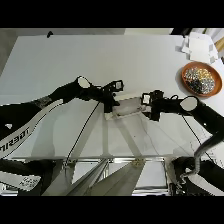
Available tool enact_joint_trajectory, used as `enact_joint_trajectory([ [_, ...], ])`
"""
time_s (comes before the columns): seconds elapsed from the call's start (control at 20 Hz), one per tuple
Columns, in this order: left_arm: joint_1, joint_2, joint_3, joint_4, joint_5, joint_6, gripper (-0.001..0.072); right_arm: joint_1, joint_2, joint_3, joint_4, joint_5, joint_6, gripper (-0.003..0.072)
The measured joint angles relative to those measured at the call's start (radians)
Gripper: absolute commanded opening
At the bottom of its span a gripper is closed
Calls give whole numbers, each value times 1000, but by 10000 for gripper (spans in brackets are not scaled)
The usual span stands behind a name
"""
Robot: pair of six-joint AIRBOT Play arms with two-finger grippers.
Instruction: Fold the box and place the chain.
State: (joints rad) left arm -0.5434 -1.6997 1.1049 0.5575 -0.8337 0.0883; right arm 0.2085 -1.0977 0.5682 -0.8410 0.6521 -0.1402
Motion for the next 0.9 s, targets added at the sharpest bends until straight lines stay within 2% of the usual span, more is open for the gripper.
enact_joint_trajectory([
  [0.45, 0, 0, 0, -1, -1, 0, 87, -50, -131, 98, 90, 76, -123, 720],
  [0.9, 0, 0, 0, 0, -1, 0, 87, -85, -223, 142, 159, 157, -228, 720],
])
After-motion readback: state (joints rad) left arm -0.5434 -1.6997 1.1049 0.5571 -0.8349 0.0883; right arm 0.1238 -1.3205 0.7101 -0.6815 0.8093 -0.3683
